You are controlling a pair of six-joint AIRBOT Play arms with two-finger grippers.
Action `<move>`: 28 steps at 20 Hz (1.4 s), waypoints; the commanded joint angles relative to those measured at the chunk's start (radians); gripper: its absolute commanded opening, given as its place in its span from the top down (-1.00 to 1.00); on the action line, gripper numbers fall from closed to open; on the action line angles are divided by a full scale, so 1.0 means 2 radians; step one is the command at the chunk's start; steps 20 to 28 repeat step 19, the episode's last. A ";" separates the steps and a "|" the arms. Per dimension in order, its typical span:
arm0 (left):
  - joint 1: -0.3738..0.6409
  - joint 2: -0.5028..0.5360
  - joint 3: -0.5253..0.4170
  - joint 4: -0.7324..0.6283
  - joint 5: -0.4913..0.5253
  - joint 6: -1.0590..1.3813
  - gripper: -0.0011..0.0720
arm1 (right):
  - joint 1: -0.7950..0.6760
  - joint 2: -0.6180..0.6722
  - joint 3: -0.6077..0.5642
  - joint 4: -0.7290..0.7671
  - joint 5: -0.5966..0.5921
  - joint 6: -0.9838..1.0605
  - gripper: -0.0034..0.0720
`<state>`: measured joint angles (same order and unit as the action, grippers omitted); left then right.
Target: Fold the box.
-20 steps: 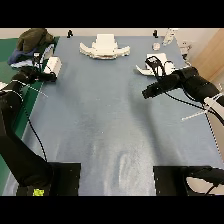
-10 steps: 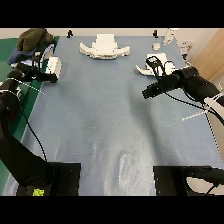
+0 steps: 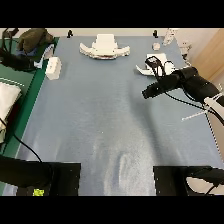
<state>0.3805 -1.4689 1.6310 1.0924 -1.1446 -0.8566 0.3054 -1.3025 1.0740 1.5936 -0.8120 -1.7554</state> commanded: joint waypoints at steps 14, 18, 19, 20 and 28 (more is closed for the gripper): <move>-0.237 0.422 -0.502 -0.165 0.054 -0.135 0.93 | 0.000 0.000 0.000 0.000 0.000 0.000 0.91; -0.275 0.425 -0.542 -0.165 0.064 -0.142 0.93 | 0.000 0.000 0.000 0.000 0.000 0.000 0.91; -0.281 0.424 -0.542 -0.166 0.073 -0.142 0.93 | 0.000 0.000 0.000 0.000 0.000 0.000 0.91; -0.281 0.424 -0.542 -0.166 0.073 -0.142 0.93 | 0.000 0.000 0.000 0.000 0.000 0.000 0.91; -0.281 0.424 -0.542 -0.166 0.073 -0.142 0.93 | 0.000 0.000 0.000 0.000 0.000 0.000 0.91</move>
